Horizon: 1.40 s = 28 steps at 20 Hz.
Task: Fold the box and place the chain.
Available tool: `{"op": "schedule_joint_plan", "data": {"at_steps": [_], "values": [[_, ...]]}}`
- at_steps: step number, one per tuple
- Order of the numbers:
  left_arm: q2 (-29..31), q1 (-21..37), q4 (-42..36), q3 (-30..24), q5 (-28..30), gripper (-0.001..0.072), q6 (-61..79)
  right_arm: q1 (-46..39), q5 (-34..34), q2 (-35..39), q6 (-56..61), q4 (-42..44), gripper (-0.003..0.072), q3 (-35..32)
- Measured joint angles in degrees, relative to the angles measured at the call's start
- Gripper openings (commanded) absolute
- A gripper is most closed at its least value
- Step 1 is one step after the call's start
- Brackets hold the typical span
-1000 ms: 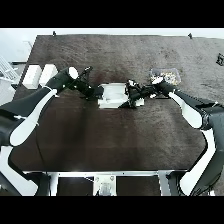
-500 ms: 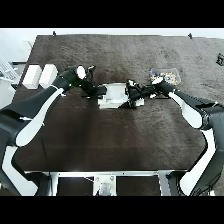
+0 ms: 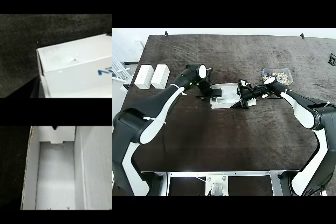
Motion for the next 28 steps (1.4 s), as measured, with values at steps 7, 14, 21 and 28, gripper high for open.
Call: {"op": "schedule_joint_plan", "data": {"at_steps": [7, 14, 21, 28], "values": [[-3.5, -1.4, 4.1, 4.7, -5.0, 0.0323, -2.7, 0.0, 0.0, 0.0, 0.0, 0.0, 0.0592, 0.0], [-5.8, -1.6, 6.6, 8.4, -7.9, 0.0322, -3.1, 0.0, 0.0, 0.0, 0.0, 0.0, 0.0592, 0.0], [-7.1, -2.3, 8.2, 9.9, -8.6, 0.0128, -2.9, 0.0, 0.0, 0.0, 0.0, 0.1, 0.0592, 0.0], [-7.4, -2.4, 8.6, 10.1, -8.4, 0.0021, -1.9, 0.1, 0.3, 0.0, 0.1, 0.0, 0.0591, 0.0]]}}
